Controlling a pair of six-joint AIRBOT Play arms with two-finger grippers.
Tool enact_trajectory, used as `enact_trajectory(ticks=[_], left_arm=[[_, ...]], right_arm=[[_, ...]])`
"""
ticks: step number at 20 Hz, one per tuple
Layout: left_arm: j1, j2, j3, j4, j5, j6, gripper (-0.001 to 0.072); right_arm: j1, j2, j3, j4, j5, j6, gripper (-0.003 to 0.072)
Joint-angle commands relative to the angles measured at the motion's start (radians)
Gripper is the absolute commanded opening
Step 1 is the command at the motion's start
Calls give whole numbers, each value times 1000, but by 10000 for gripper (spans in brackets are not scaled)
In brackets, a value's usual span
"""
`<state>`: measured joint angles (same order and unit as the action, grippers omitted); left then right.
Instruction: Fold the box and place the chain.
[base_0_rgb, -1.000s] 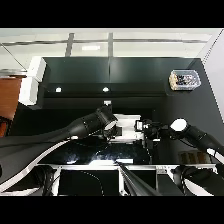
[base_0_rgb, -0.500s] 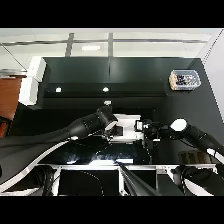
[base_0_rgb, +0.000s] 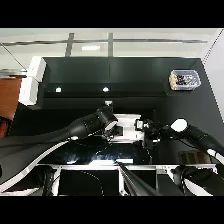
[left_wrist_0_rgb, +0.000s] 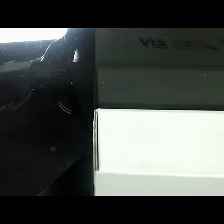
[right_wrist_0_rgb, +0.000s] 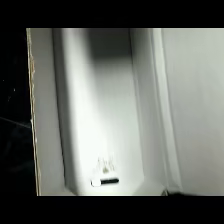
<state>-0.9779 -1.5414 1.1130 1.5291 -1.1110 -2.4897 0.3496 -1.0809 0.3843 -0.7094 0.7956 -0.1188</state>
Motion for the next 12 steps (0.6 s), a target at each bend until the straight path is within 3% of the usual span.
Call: enact_trajectory(ticks=[1,5,12], left_arm=[[0,0,1,4,-13,0,25],[0,0,1,3,-12,-1,26],[1,0,1,4,-19,-1,26]], right_arm=[[-3,75,12,-111,66,127,706],[-46,166,16,-313,124,258,699],[-30,163,16,-156,63,111,696]])
